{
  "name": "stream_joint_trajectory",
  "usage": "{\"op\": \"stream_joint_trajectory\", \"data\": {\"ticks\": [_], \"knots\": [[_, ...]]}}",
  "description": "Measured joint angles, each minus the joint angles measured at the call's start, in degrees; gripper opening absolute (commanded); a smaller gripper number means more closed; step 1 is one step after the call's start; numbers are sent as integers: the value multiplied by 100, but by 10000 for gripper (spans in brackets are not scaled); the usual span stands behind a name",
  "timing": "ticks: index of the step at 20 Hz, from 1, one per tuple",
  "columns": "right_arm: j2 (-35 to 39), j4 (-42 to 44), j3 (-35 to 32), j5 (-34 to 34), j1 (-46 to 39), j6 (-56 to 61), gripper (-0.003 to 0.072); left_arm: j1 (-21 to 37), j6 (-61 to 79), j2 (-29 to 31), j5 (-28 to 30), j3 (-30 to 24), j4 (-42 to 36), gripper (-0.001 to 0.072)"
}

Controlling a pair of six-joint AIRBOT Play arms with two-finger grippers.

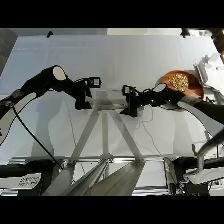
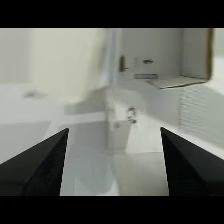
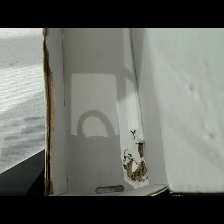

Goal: Fold the box and place the chain.

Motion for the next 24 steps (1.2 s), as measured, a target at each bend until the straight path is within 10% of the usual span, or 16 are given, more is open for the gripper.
{"op": "stream_joint_trajectory", "data": {"ticks": [18, 24], "knots": [[0, 0, 0, 0, 0, 0, 330, -133, 699, -28, -216, -223, -761, 486], [0, 0, 0, 0, 0, 0, 330, -149, 717, -31, -138, -223, -787, 239]]}}
